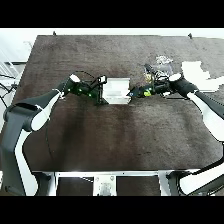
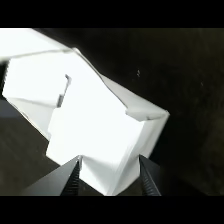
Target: Fold the box and place the chain.
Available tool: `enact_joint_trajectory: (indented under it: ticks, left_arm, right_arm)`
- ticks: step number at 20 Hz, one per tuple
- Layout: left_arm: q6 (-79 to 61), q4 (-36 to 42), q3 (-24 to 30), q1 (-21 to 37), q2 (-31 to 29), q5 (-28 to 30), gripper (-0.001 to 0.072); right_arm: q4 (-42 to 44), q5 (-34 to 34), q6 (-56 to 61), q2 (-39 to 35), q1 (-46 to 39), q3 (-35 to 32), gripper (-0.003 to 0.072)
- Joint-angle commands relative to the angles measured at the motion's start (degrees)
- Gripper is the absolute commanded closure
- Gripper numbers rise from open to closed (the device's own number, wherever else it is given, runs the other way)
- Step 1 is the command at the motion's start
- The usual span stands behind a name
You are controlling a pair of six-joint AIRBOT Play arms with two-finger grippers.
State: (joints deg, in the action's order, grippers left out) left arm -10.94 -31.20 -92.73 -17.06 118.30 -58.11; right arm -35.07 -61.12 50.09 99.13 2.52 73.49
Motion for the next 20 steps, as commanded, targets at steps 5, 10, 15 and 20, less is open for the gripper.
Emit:
enact_joint_trajectory:
  ticks: [5,10,15,20]
  left_arm:
    - [0.0,0.0,0.0,0.0,0.0,0.0,0.0308]
    - [0.0,0.0,0.0,0.0,0.0,0.0,0.0309]
    - [0.0,0.0,0.0,0.0,0.0,0.0,0.0308]
    - [0.0,0.0,0.0,0.0,0.0,0.0,0.0309]
  right_arm:
    - [0.0,0.7,3.9,0.1,2.2,2.4,0.025]
    - [-5.0,1.8,8.5,0.1,3.5,2.4,0.025]
    - [-9.0,3.8,12.1,0.1,5.7,3.4,0.0251]
    - [-22.8,4.8,22.3,0.1,8.5,6.3,0.025]
